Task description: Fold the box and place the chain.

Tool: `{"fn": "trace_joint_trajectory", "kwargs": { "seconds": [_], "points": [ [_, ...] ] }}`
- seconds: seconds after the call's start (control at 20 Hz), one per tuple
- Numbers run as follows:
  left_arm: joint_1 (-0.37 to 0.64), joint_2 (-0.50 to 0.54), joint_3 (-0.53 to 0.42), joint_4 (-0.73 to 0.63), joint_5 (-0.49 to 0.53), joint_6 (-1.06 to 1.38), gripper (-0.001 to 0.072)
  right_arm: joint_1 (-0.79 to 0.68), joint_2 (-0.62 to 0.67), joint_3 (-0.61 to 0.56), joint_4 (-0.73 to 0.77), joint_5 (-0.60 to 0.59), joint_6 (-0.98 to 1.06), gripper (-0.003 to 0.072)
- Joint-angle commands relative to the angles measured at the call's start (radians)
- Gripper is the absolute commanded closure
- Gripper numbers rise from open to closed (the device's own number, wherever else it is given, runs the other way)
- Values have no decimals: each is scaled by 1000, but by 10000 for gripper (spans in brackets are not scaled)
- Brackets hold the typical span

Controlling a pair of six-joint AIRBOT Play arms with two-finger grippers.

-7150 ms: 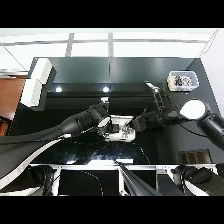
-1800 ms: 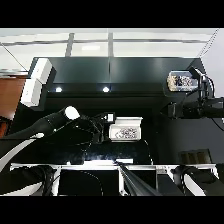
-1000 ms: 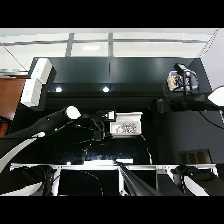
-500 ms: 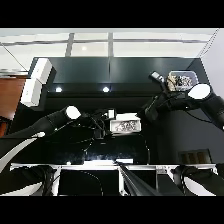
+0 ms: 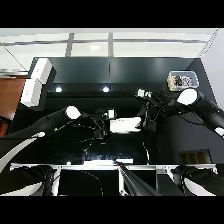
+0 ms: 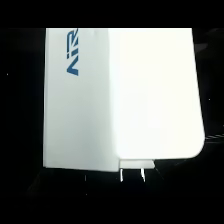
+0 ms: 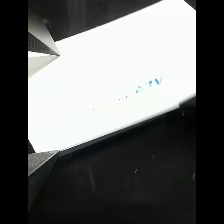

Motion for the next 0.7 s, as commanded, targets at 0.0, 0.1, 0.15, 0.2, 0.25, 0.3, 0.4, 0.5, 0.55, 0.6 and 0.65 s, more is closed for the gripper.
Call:
{"fn": "trace_joint_trajectory", "kwargs": {
  "seconds": [0.0,0.1,0.15,0.2,0.25,0.3,0.4,0.5,0.55,0.6,0.65],
  "points": [
    [-3,-1,0,-1,-1,0,361,12,-1,-3,-5,-3,-82,12],
    [-4,-1,0,-1,-1,0,361,12,-1,-3,-3,-7,-81,216],
    [-3,-1,0,-1,-1,0,361,12,-1,-3,-2,-7,-81,257],
    [-3,-1,0,-1,-1,0,361,16,-1,-3,-2,-9,-81,257],
    [-4,-1,0,-1,-1,0,360,23,-1,-4,-3,-13,-81,258],
    [-4,-1,0,-1,-1,0,361,33,-1,-6,-5,-20,-81,311],
    [-3,-1,0,-1,-1,0,361,58,-4,-6,-6,-27,-81,482],
    [-4,-1,0,-1,-1,0,361,75,-4,-6,-10,-56,-81,482],
    [-3,-1,0,-1,-1,0,361,74,-4,-6,-10,-66,-80,482],
    [-4,-1,0,-1,-1,0,361,74,-4,-6,-10,-71,-80,483],
    [-4,-1,0,-1,-1,0,361,74,-4,-6,-15,-71,-80,483]
  ]
}}
